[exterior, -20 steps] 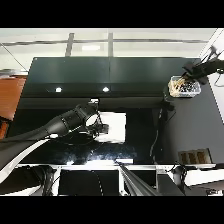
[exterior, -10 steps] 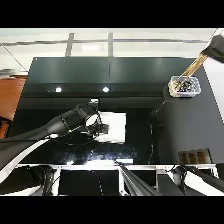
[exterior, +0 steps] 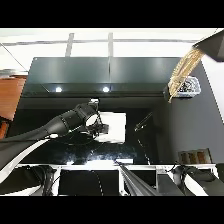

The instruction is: Fold the box and place the chain.

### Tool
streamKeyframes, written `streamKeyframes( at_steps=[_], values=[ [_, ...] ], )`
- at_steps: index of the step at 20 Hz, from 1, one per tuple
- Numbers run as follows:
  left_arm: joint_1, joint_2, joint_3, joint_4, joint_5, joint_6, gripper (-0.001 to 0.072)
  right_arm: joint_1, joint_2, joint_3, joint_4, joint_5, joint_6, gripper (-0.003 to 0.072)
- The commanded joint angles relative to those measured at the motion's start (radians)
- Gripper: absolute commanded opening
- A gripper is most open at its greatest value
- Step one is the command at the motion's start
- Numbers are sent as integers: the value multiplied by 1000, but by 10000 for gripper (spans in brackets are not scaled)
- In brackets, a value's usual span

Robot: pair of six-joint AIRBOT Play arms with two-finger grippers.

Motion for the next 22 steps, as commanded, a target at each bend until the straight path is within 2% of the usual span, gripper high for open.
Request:
streamKeyframes(
  at_steps=[1,6,11,22],
  values=[
    [0,-1,0,3,3,0,31,142,28,-2,1,65,15,19],
    [0,-1,0,0,3,0,31,284,28,-73,1,46,40,19],
    [0,-1,0,0,3,0,31,404,28,-186,28,-47,42,19],
    [0,-1,0,0,3,0,31,486,-2,-286,101,-163,42,20]
  ],
)
